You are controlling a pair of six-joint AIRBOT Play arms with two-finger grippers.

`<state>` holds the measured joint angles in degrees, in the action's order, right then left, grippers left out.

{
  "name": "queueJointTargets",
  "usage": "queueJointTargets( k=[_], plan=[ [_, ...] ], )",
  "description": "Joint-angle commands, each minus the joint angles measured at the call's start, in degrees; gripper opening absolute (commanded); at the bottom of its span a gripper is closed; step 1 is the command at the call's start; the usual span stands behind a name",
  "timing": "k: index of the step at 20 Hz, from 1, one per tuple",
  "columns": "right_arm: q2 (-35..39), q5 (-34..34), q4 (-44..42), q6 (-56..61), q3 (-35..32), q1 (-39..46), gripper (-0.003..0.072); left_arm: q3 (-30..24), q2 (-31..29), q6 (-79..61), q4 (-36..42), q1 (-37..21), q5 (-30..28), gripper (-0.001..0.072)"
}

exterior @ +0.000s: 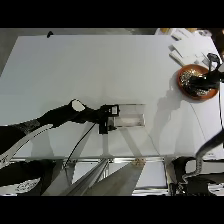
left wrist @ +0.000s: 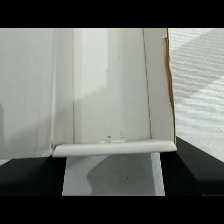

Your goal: Fold the box and place the chain.

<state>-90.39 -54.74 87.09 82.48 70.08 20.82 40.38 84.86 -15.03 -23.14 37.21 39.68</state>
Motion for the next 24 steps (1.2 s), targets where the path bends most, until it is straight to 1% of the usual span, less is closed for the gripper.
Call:
queueJointTargets(
  k=[1,4,6,9,10,11,13,15,19,20,21,24],
  plan=[
    [-0.22,-1.42,-0.15,0.11,0.02,0.85,0.0235,-0.02,-0.04,0.00,-0.02,0.02,0.00,0.0322],
    [-0.90,-1.66,-2.10,0.09,0.02,0.85,0.0232,-0.02,-0.04,0.00,0.00,0.02,0.00,0.0322],
    [-2.21,-2.36,-2.27,0.07,0.02,0.85,0.0157,-0.02,-0.04,0.00,-0.02,0.02,0.00,0.0322],
    [-2.64,-2.91,-2.23,-0.04,0.02,0.85,0.0147,-0.02,-0.04,0.00,-0.02,0.02,0.00,0.0322],
    [-2.60,-2.93,-2.23,-0.09,0.02,0.85,0.0068,-0.02,-0.04,0.00,-0.02,0.02,0.00,0.0322],
    [-2.51,-3.04,-2.23,-0.13,0.02,0.85,0.0016,-0.02,-0.04,0.00,-0.02,0.02,0.00,0.0322],
    [-1.66,-4.02,-2.25,-0.50,0.02,0.85,0.0016,-0.02,-0.04,0.00,0.00,0.02,0.00,0.0322],
    [1.07,-5.09,-2.25,-0.50,0.02,0.85,0.0015,-0.02,-0.04,0.00,-0.02,0.02,0.00,0.0322],
    [11.17,-9.35,-2.43,-0.55,0.02,0.52,0.0016,-0.02,-0.04,-0.02,-0.02,0.02,0.00,0.0322],
    [14.01,-10.75,-3.61,-0.55,0.02,0.13,0.0016,-0.02,-0.04,0.00,-0.02,0.02,0.00,0.0322],
    [16.65,-12.13,-5.68,-0.70,0.02,-0.44,0.0016,-0.02,-0.04,0.00,-0.02,0.02,0.00,0.0322],
    [24.37,-16.81,-15.98,-4.28,0.00,-4.35,0.0016,-0.02,-0.04,0.00,0.00,0.02,0.00,0.0322]
  ],
)
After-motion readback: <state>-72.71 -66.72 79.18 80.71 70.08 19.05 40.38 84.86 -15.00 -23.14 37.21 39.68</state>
